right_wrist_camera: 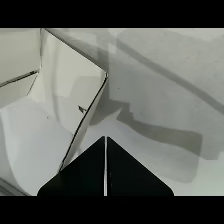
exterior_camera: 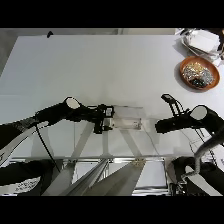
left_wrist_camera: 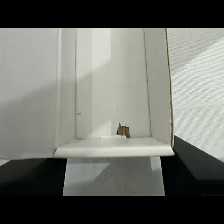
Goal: Fold the box and place the chain.
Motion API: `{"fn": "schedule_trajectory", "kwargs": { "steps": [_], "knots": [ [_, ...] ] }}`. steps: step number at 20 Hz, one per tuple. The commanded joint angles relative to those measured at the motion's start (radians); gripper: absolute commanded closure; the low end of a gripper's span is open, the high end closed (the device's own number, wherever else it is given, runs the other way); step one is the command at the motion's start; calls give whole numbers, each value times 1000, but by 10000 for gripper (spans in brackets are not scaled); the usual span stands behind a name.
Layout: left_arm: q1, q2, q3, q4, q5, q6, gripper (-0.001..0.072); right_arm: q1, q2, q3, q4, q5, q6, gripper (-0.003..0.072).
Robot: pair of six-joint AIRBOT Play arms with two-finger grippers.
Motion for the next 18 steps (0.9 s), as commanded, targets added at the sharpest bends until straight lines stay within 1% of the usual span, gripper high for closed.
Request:
{"fn": "schedule_trajectory", "kwargs": {
  "steps": [1,3,5,6,7,10,15,16,17,18],
  "knots": [
    [0,-1,1,0,0,0,397,22,-44,0,57,-53,-21,675],
    [0,-1,1,0,0,0,397,58,-50,0,121,-90,-44,675],
    [0,-1,1,0,0,0,397,97,-50,1,148,-117,-51,667],
    [0,-1,1,0,0,0,397,113,-50,1,151,-121,-50,596],
    [0,-1,1,0,0,0,397,125,-50,2,151,-119,-49,545],
    [0,-1,1,0,0,0,397,142,-29,3,151,-120,-29,546],
    [0,-1,1,0,0,0,397,142,66,3,146,-116,27,546],
    [0,-1,1,0,0,0,397,142,77,3,146,-115,46,529],
    [0,-1,1,0,0,0,397,144,87,3,147,-115,71,473],
    [0,-1,1,0,0,0,397,152,97,3,148,-116,76,459]
  ]
}}
